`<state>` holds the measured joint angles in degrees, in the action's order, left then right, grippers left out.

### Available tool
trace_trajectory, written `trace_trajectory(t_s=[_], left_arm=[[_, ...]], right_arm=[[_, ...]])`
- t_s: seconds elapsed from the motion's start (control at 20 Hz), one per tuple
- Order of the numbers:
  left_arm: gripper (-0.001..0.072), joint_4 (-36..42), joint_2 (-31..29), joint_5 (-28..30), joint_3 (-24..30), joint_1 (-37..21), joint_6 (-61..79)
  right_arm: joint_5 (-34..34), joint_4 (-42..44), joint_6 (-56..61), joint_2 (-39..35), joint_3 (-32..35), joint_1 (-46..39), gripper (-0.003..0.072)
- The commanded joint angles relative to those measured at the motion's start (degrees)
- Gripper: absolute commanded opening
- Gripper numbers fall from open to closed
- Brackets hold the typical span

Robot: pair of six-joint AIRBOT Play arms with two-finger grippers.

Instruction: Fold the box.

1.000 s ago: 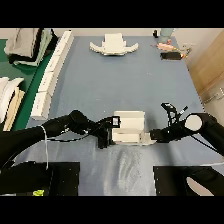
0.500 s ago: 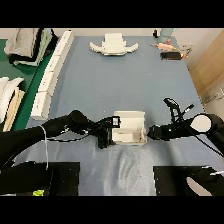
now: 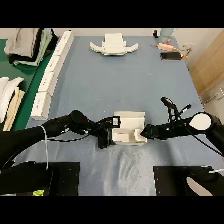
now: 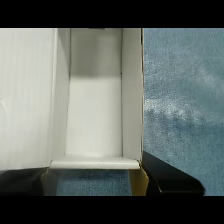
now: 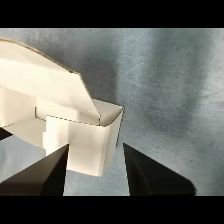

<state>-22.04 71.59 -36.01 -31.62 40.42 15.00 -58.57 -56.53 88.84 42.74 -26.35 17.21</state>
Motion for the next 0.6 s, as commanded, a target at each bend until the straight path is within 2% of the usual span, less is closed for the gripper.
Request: trace_trajectory(t_s=[0.0,0.3,0.55], left_arm=[[0.0465,0.0,0.0,0.0,0.0,-0.1,0.0],[0.0465,0.0,0.0,0.0,0.0,-0.1,0.0],[0.0465,0.0,0.0,0.0,0.0,-0.1,0.0]], right_arm=[[0.2,0.7,-0.3,2.0,0.0,0.0,0.0506],[2.3,-2.3,7.2,2.7,-0.7,3.2,0.0503],[3.1,-15.2,23.6,5.3,-5.2,13.2,0.0464]])
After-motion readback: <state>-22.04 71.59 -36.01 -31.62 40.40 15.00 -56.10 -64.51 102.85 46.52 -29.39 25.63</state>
